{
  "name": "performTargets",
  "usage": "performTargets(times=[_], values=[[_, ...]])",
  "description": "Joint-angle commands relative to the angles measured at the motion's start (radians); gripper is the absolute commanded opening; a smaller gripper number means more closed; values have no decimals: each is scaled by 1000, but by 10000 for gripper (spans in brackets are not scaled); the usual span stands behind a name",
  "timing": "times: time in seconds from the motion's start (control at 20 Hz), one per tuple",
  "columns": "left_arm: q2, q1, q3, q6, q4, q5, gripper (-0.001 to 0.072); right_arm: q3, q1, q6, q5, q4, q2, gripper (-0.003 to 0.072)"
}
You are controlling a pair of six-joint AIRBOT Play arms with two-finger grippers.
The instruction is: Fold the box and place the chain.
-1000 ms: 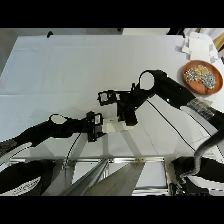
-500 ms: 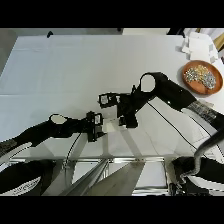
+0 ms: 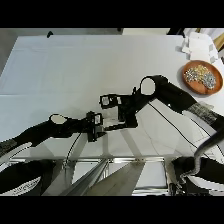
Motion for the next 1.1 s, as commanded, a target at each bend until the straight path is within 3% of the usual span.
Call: performTargets(times=[0.0, 0.45, 0.6, 1.05], values=[[0, 0, 0, 0, 0, 0, 68, -1, 2, 1, 43, -1, 3, 71], [0, 0, 0, 0, 0, 0, 68, -2, 42, 7, 60, -5, 3, 75], [0, 0, 0, 0, 0, 0, 68, -2, 42, 7, 60, 2, 18, 134], [0, 0, 0, 0, 0, 0, 68, -2, 41, 38, 51, -11, 46, 136]])
